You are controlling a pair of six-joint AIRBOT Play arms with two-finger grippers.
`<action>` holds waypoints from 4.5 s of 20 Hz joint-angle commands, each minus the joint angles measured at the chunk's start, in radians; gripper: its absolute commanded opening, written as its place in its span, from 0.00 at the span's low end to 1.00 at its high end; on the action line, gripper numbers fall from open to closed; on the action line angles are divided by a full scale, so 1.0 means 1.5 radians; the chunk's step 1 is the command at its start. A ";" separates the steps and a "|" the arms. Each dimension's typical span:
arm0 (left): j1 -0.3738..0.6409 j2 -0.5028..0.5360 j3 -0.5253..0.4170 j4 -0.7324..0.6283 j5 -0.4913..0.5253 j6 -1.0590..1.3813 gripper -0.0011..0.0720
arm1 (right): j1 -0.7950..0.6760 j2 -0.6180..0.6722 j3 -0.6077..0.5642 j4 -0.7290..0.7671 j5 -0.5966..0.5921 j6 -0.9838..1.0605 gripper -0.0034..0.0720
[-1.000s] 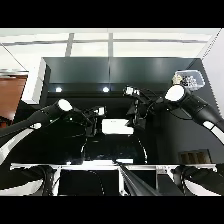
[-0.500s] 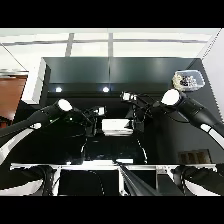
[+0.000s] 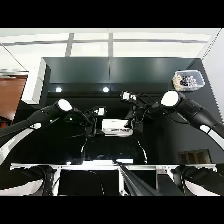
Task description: Fold the box and place the chain.
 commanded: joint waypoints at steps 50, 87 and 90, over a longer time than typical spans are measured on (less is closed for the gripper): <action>0.000 0.000 0.001 0.000 0.001 0.001 0.49 | 0.001 0.068 -0.022 -0.024 0.003 0.015 0.63; 0.000 0.000 0.001 0.000 0.001 0.001 0.49 | 0.001 0.066 -0.034 -0.043 0.012 0.025 0.29; 0.000 0.000 0.001 0.000 0.001 0.001 0.49 | 0.001 0.066 -0.034 -0.043 0.012 0.029 0.29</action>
